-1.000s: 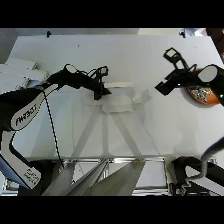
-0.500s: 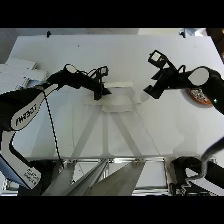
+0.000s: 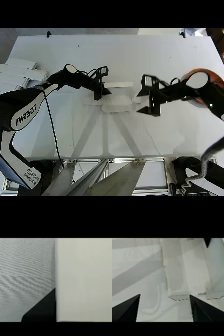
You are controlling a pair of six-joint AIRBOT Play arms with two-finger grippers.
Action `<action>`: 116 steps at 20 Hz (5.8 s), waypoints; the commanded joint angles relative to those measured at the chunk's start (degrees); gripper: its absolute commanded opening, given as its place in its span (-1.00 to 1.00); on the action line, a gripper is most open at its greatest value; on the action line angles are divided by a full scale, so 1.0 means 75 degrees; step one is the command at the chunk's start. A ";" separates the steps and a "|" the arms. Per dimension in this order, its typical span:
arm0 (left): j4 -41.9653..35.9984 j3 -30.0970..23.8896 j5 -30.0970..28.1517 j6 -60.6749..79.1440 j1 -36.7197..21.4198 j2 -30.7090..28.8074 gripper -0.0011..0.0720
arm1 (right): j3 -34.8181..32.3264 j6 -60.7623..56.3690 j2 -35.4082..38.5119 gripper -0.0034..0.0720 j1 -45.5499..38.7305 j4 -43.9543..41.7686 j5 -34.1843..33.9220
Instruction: Fold the box and place the chain.
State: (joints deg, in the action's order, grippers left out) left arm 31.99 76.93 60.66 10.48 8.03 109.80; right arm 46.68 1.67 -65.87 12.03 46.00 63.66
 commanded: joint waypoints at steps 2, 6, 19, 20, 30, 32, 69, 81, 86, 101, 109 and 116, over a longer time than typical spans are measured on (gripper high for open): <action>0.0000 0.0000 0.0000 0.0000 0.0003 0.0003 -0.94 | -0.1026 0.1148 -0.0020 0.93 0.0006 -0.0306 -0.1052; 0.0000 -0.0003 -0.0003 0.0000 0.0003 0.0003 -0.94 | -0.1131 0.1938 -0.0621 0.93 0.0006 -0.0510 -0.1757; 0.0000 -0.0003 0.0000 0.0003 0.0003 0.0003 -0.94 | -0.1131 0.2975 -0.1813 0.93 0.0006 -0.2393 -0.3657; 0.0000 0.0000 -0.0003 0.0000 0.0003 0.0003 -0.94 | -0.1131 0.2973 -0.1813 0.93 0.0006 -0.2512 -0.3783; 0.0000 0.0000 -0.0003 0.0000 0.0003 0.0003 -0.94 | -0.1122 0.2978 -0.1769 0.93 0.0006 -0.3031 -0.3826; 0.0000 -0.0003 0.0000 0.0003 0.0003 0.0003 -0.94 | -0.1122 0.2978 -0.1766 0.93 0.0006 -0.3177 -0.3826; 0.0000 0.0000 -0.0003 0.0003 0.0003 0.0003 -0.94 | 0.1553 0.2786 -0.4019 0.93 -0.0796 -0.2503 -0.0874; 0.0000 0.0000 -0.0003 0.0003 0.0003 0.0003 -0.94 | 0.1708 0.3016 -0.4351 0.93 -0.0790 -0.2719 -0.0227; 0.0000 0.0000 0.0000 0.0003 0.0003 0.0003 -0.94 | 0.2084 0.2798 -0.4692 0.93 -0.0769 -0.2602 0.0184; 0.0000 0.0000 -0.0003 0.0000 0.0003 0.0003 -0.94 | 0.2087 0.2579 -0.4779 0.93 -0.0565 -0.2136 -0.0029; 0.0000 0.0000 -0.0003 0.0000 0.0003 0.0003 -0.94 | 0.2087 0.2579 -0.4779 0.93 -0.0565 -0.2139 0.0003; 0.0000 0.0000 -0.0003 0.0003 0.0003 0.0003 -0.94 | 0.2087 0.2582 -0.4782 0.45 -0.0565 -0.2139 -0.0052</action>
State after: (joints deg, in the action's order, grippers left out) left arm 31.99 76.93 60.69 10.50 8.08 109.82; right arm 62.26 20.91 -101.71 7.73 29.82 63.13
